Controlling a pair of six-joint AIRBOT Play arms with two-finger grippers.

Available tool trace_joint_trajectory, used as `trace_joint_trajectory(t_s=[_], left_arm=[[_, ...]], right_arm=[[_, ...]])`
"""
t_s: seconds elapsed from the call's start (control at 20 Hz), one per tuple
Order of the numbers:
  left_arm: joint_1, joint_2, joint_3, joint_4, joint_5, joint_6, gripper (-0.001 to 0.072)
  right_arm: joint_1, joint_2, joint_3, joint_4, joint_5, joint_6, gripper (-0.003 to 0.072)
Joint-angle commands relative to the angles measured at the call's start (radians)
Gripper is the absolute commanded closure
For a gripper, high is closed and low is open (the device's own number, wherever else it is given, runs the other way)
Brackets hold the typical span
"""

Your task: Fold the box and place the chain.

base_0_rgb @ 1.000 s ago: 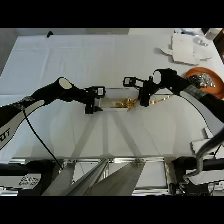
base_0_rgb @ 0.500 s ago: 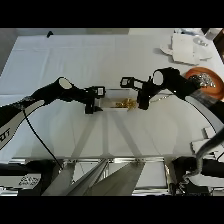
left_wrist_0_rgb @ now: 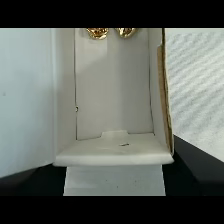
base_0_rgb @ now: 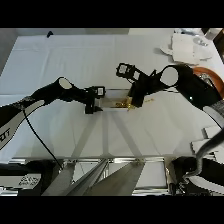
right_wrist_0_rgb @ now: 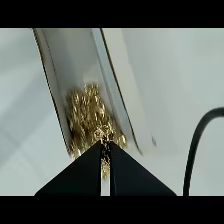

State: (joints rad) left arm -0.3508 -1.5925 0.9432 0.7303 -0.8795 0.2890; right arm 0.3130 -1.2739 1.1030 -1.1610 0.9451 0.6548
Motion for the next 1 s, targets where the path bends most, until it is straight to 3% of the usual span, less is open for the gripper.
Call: trace_joint_trajectory(t_s=[0.0,0.3,0.6,0.65,0.75,0.95], left_arm=[[0.0,0.0,0.0,0.0,0.0,0.0,0.0434],[0.0,0.0,0.0,0.0,0.0,0.0,0.0434],[0.0,0.0,0.0,0.0,0.0,0.0,0.0434],[0.0,0.0,0.0,0.0,0.0,0.0,0.0434],[0.0,0.0,0.0,0.0,0.0,0.0,0.0434],[0.0,0.0,0.0,0.0,0.0,0.0,0.0434]], right_arm=[[0.04,0.014,0.001,0.151,-0.149,0.006,0.0679],[0.073,-0.016,0.001,0.269,-0.2,0.008,0.068],[0.073,-0.096,0.001,0.027,-0.191,0.233,0.0676],[0.073,-0.096,0.001,0.0,-0.172,0.244,0.0635],[0.073,-0.082,0.001,-0.009,-0.138,0.225,0.0415],[0.073,-0.006,0.001,-0.027,-0.11,0.166,0.0412]])
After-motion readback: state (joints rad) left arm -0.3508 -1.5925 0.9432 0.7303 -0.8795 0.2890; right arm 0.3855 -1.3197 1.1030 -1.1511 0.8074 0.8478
